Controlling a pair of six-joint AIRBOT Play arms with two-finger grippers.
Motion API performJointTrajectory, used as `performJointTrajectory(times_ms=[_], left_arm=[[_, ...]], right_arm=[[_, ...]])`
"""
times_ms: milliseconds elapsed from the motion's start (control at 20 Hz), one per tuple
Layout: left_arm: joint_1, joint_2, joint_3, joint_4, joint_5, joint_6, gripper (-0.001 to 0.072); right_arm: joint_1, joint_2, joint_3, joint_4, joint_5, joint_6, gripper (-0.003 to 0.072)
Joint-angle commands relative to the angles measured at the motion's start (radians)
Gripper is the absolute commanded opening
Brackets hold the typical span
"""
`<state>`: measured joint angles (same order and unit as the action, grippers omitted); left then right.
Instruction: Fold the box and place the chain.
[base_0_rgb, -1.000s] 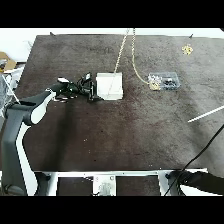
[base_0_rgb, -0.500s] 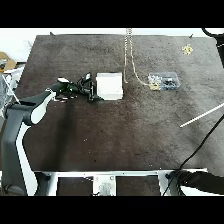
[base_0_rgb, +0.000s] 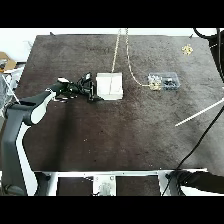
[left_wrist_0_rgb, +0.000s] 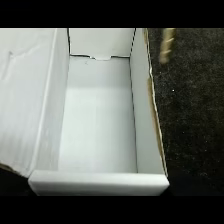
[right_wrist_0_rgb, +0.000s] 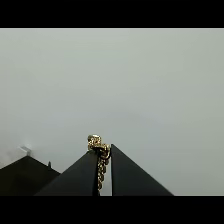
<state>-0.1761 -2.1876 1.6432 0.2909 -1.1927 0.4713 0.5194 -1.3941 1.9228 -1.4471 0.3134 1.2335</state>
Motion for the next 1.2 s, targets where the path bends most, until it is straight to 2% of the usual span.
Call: performJointTrajectory(times_ms=[0,100,200,250,350,450,600,650,750,800,900,1000,1150], left_arm=[[0.000,0.000,0.000,0.000,0.000,0.000,0.0275],[0.000,0.000,0.000,0.000,0.000,0.000,0.0275],[0.000,0.000,0.000,0.000,0.000,0.000,0.0275],[0.000,0.000,0.000,0.000,0.000,0.000,0.0275],[0.000,0.000,0.000,0.000,0.000,0.000,0.0275],[0.000,0.000,0.000,0.000,0.000,0.000,0.0275],[0.000,0.000,0.000,0.000,0.000,0.000,0.0275],[0.000,0.000,0.000,0.000,0.000,0.000,0.0275],[0.000,0.000,0.000,0.000,0.000,0.000,0.0275],[0.000,0.000,0.000,0.000,0.001,0.000,0.0275],[0.000,0.000,0.000,0.000,0.000,0.000,0.0275],[0.000,0.000,0.000,0.000,0.000,0.000,0.0275],[0.000,0.000,0.000,0.000,0.000,0.000,0.0276]], right_arm=[[0.001,-0.018,0.000,0.009,0.010,0.001,-0.0005],[0.001,-0.037,0.000,0.025,0.074,0.002,-0.0005],[0.001,-0.054,-0.011,0.023,0.226,0.046,-0.0005],[0.001,-0.057,-0.040,0.024,0.294,0.047,-0.0005],[0.000,-0.058,-0.147,0.023,0.327,0.087,-0.0005],[0.000,-0.061,-0.288,0.019,0.271,0.103,-0.0005],[-0.002,-0.064,-0.521,0.019,0.039,0.164,-0.0005],[-0.005,-0.064,-0.579,0.020,-0.005,0.183,-0.0004],[-0.024,-0.065,-0.642,0.019,-0.003,0.245,-0.0003],[-0.042,-0.065,-0.658,0.019,0.009,0.270,0.0041],[-0.082,-0.065,-0.665,0.019,0.039,0.271,0.0272],[-0.124,-0.063,-0.665,0.019,0.082,0.271,0.0272],[-0.212,-0.059,-0.668,0.019,0.261,0.281,0.0273]])
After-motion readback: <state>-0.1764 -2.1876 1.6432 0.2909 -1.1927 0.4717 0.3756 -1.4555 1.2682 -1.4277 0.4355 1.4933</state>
